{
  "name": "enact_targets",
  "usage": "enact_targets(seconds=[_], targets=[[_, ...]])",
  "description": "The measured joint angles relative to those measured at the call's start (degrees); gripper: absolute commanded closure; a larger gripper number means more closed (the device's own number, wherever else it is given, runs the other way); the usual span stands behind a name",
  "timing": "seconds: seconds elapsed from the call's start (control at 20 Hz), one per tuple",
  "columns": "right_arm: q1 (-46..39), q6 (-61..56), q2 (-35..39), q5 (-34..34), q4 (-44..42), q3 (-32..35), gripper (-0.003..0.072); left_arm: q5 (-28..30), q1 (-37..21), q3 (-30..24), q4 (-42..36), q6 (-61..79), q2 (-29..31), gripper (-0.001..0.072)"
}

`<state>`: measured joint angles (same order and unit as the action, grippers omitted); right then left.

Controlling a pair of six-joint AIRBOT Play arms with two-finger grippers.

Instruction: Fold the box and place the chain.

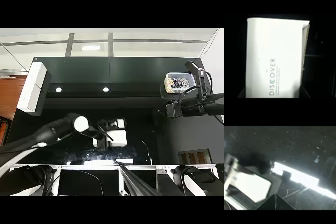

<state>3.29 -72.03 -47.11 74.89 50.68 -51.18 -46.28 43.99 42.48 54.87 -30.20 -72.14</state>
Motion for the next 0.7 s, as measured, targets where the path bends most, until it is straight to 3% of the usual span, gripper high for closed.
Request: enact_targets(seconds=[0.2,0.35,0.5,0.7], targets=[[0.0,0.0,0.0,-1.4,0.4,0.0,0.0673,-11.5,-14.4,-2.5,7.8,-8.2,8.0,0.0325],[0.0,0.0,0.0,-2.8,0.5,0.0,0.0673,-19.0,-31.8,-7.7,12.7,-11.6,15.1,0.0325],[0.0,0.0,0.0,-4.8,0.5,0.0,0.0673,-21.6,-51.7,-11.8,15.8,-13.0,19.8,0.0324],[0.0,0.0,0.0,-6.1,0.5,0.0,0.0673,-20.7,-74.9,-11.3,17.3,-13.7,21.4,0.0324]])
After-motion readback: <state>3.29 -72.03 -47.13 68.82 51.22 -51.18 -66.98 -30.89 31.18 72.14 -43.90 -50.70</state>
